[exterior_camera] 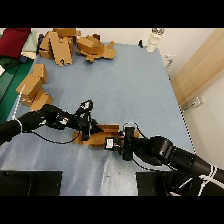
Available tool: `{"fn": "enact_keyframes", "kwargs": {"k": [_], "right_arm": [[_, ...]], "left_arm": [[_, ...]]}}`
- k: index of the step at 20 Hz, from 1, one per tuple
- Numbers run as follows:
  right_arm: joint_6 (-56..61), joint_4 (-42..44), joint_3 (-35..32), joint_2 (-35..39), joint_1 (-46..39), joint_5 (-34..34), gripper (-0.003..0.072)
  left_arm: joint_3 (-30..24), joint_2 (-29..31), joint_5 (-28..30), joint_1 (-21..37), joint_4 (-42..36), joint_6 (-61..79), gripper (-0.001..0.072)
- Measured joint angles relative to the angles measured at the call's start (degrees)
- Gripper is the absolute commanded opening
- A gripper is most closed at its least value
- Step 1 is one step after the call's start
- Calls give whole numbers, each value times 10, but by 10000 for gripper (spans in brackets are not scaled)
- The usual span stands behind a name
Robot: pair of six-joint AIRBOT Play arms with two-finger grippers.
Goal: Fold the box.
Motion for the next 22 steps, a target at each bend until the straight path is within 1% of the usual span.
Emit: {"fn": "enact_keyframes", "kwargs": {"k": [1,5,6,12,22], "right_arm": [[1,3,0,0,0,1,556],[35,13,0,0,0,2,572],[45,15,0,0,0,2,720],[75,4,0,0,0,3,720],[84,-14,1,0,0,5,720]], "left_arm": [[0,0,0,0,0,0,12],[0,0,0,0,0,0,13],[0,0,0,0,0,0,13],[0,0,0,0,0,0,13],[0,0,0,0,0,0,13]]}}
